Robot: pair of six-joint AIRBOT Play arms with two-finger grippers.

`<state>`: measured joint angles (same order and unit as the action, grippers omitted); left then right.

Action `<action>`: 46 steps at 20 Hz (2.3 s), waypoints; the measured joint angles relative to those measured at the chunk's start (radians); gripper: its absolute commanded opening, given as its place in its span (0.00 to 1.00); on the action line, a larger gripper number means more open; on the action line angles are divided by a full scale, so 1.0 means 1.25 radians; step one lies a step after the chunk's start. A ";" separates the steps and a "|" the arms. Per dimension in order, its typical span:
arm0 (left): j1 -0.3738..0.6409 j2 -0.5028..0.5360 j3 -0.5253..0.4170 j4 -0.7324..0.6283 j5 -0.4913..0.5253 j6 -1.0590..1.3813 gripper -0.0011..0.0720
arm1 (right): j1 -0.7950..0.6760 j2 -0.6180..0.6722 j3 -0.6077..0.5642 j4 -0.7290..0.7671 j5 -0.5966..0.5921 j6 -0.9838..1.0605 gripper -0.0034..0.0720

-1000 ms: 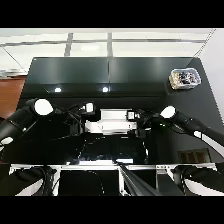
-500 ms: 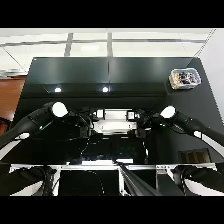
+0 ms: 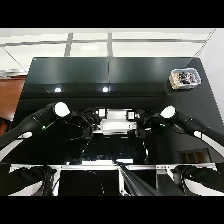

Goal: Fold the box and place the chain.

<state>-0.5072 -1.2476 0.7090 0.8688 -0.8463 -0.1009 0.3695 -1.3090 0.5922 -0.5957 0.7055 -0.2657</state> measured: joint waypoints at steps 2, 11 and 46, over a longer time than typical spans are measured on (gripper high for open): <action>0.000 -0.001 0.000 -0.028 0.015 0.000 0.14 | 0.000 0.000 0.000 0.000 0.000 0.000 0.23; 0.000 -0.041 -0.001 -0.152 0.041 0.000 0.11 | 0.000 0.000 0.000 0.000 0.000 0.000 0.23; 0.465 -0.002 -0.109 -0.127 -0.214 -0.875 0.05 | 0.000 0.000 0.000 0.000 0.000 0.000 0.23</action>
<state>0.0746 -1.2503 0.5732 0.7101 -1.1141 -1.1942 0.3695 -1.3090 0.5922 -0.5957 0.7055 -0.2653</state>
